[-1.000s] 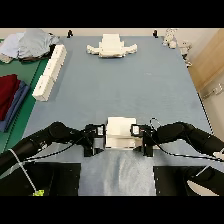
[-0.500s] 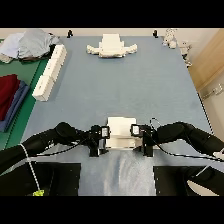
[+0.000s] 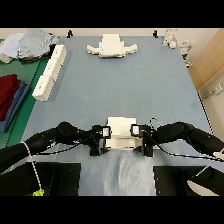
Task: Fold the box.
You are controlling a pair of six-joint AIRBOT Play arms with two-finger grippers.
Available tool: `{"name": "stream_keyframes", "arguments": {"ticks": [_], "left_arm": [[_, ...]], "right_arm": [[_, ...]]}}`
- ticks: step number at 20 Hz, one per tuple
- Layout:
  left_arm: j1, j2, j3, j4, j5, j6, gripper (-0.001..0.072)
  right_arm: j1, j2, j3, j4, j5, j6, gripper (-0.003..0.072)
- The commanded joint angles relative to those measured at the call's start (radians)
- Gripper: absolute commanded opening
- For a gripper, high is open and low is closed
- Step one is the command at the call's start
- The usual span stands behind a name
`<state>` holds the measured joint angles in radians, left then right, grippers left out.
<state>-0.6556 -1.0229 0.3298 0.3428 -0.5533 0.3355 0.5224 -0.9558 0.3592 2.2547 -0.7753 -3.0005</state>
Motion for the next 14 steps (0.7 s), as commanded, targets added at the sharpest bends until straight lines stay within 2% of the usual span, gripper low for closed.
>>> {"name": "stream_keyframes", "arguments": {"ticks": [1,8,9,10,14], "left_arm": [[0.000,-0.021,0.019,0.042,-0.008,-0.051,0.0697],[0.000,-0.037,0.033,0.086,-0.040,-0.074,0.0697],[0.000,-0.037,0.033,0.085,-0.038,-0.076,0.0649],[0.000,-0.037,0.033,0.086,-0.037,-0.076,0.0525],[0.000,-0.037,0.034,0.088,-0.040,-0.076,0.0510]], "right_arm": [[0.001,-0.001,0.000,0.000,0.000,0.000,0.0507],[0.001,-0.001,0.000,0.000,0.000,0.000,0.0506],[0.001,-0.001,0.000,0.000,0.000,0.000,0.0507],[0.001,-0.001,0.000,0.000,0.000,0.000,0.0507],[0.001,-0.001,0.000,0.000,0.000,0.000,0.0507]]}}
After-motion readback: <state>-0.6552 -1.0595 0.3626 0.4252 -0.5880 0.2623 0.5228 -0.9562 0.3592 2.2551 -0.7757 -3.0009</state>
